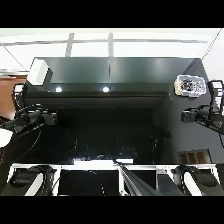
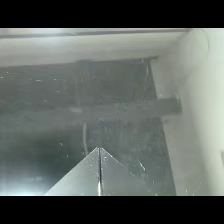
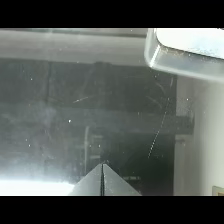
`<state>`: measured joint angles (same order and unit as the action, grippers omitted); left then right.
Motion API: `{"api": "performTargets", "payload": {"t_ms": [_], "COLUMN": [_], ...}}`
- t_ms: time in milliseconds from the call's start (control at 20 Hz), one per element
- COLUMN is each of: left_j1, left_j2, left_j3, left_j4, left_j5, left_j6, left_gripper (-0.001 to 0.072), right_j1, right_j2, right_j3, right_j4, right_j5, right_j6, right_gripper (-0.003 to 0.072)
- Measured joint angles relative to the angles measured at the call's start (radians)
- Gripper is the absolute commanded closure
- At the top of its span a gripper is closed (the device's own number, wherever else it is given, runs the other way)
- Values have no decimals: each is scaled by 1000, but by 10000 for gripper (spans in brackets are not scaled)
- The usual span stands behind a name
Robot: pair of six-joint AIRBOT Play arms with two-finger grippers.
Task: Fold the box and place the chain.
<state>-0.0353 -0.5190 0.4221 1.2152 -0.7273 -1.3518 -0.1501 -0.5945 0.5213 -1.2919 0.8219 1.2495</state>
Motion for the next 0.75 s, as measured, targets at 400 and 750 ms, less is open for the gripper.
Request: {"api": "performTargets", "payload": {"t_ms": [400,750], "left_j1": [0,0], "left_j2": [39,42], "left_j3": [-10,-10], "left_j4": [4,0], "left_j5": [19,17], "left_j6": [-17,-17], "left_gripper": [683,683], "right_j1": [0,0], "right_j2": [-8,-9], "right_j3": [-2,-2], "right_j4": [8,8], "right_j5": [-20,-21], "right_j6": [-1,-1], "right_gripper": [681,681]}}
